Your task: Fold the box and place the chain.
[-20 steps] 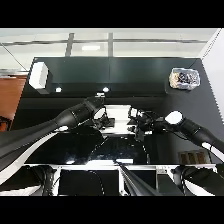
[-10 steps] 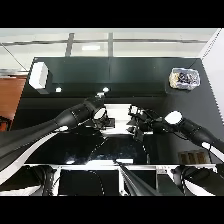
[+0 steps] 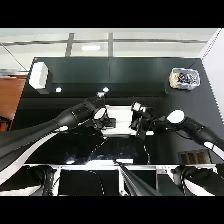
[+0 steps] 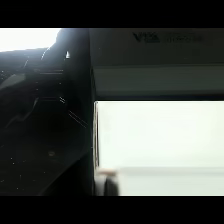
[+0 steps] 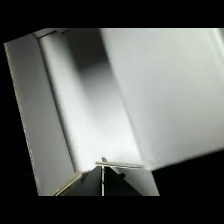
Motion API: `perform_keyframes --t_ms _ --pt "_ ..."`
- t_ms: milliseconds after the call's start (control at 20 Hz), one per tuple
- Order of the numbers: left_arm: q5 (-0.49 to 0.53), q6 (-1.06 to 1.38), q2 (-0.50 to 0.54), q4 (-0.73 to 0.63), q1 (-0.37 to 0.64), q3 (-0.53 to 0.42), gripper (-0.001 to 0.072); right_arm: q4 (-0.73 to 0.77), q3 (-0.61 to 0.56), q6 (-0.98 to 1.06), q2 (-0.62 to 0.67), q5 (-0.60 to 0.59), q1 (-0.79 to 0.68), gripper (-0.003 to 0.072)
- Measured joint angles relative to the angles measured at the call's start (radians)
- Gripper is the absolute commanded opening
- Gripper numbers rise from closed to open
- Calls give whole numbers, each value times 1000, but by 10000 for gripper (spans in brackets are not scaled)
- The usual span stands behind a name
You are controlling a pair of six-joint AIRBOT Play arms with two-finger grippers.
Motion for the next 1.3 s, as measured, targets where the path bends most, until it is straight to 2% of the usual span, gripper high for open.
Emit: perform_keyframes --t_ms 150,300,450,600,750,900,1100,1300 --pt "1 1 0 0 0 0 28 -82 34 220 65 110 -144 16" --pt "1 2 0 0 0 0 28 -227 54 542 135 156 -382 16" --pt "1 1 0 2 0 0 28 -315 59 838 157 202 -626 17" --pt "10 0 0 4 0 0 28 -353 45 999 145 302 -774 17" --pt "15 0 0 3 0 0 28 -330 6 1035 107 388 -800 17" --pt "18 0 0 4 0 0 28 -271 -31 986 48 449 -742 17" --pt "21 0 0 4 0 0 28 -192 -52 922 -44 441 -613 17" --pt "22 2 0 4 0 0 28 -10 -55 746 -84 452 -543 18"
